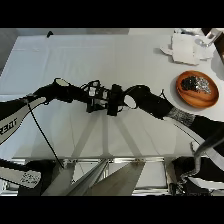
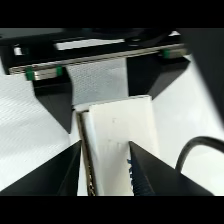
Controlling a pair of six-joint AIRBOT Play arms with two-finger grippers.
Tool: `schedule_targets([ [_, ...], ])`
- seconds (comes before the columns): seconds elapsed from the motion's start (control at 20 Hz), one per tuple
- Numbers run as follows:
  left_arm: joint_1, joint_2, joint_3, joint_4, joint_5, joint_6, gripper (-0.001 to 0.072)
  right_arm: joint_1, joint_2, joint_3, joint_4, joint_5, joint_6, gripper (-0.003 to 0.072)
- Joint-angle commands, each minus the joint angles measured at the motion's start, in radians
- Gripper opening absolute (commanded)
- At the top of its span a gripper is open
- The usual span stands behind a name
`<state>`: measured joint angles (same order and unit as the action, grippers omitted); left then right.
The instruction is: Fold the box and place the chain.
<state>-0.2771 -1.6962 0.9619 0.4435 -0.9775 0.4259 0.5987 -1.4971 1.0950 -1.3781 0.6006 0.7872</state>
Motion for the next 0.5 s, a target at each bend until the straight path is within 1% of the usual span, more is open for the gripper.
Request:
schedule_targets([
  [0.0,-0.001,0.0,0.0,-0.001,0.001,0.0,0.0393,0.007,-0.003,0.0,-0.004,-0.008,-0.002,0.0342],
  [0.1,0.0,0.0,0.0,-0.001,0.001,0.0,0.0393,0.007,0.002,0.0,-0.019,-0.011,-0.002,0.0346],
  [0.2,0.0,0.0,0.0,-0.001,0.001,0.0,0.0393,0.007,0.021,0.0,-0.051,-0.011,-0.002,0.0398],
  [0.3,-0.001,0.0,0.0,-0.001,0.001,0.0,0.0393,0.007,0.056,0.0,-0.083,-0.011,-0.001,0.0399],
  [0.45,0.0,0.0,0.0,-0.001,0.001,0.0,0.0393,0.006,0.108,0.0,-0.085,-0.01,0.006,0.0399],
])
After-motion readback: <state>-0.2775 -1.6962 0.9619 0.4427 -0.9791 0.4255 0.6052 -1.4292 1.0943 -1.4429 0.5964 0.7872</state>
